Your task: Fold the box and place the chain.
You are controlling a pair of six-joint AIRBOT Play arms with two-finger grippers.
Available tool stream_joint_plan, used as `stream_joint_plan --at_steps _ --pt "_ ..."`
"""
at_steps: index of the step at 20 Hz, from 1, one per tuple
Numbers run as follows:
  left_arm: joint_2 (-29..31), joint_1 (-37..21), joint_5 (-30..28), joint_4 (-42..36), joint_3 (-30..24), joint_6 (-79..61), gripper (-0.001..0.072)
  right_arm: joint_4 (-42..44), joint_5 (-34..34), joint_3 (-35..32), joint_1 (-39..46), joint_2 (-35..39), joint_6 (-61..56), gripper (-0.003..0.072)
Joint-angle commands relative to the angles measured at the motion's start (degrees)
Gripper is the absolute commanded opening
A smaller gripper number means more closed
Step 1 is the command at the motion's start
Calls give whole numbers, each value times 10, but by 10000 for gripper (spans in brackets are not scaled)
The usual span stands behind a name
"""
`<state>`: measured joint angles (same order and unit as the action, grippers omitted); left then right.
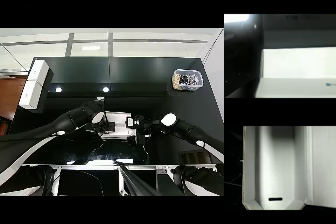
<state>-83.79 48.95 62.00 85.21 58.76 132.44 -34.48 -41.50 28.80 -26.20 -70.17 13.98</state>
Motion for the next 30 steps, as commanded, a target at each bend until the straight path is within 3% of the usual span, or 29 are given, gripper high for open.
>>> stream_joint_plan --at_steps 1,2,4,5,7,9,10,11,20,24,26,29,30 --pt "-5 0 14 16 1 1 362 0 0 0 0 0 0 479" --pt "-5 0 16 16 1 1 353 0 0 0 0 0 0 479" --pt "-5 0 12 16 1 1 213 0 0 0 0 0 0 479" --pt "-5 0 11 14 1 1 189 0 0 0 0 0 0 479" --pt "-5 0 11 11 1 -1 32 0 0 0 0 0 0 479" --pt "-5 0 11 11 1 -2 32 0 0 0 0 0 0 480" --pt "-5 0 12 11 1 -2 31 13 -1 0 0 0 -9 526" --pt "-5 0 17 11 1 -2 31 16 0 0 0 1 -18 720" --pt "-5 0 11 12 0 -1 33 -173 -20 0 1 88 -163 712" --pt "-5 0 16 11 0 -2 33 -176 -21 0 -6 88 -162 711" --pt "-5 0 17 12 0 -2 33 -162 -20 0 -17 88 -161 489" --pt "-5 0 17 13 0 -2 33 -134 -8 0 -31 87 -162 464" --pt "-5 0 17 13 0 -2 33 -124 -7 0 -34 85 -164 335"
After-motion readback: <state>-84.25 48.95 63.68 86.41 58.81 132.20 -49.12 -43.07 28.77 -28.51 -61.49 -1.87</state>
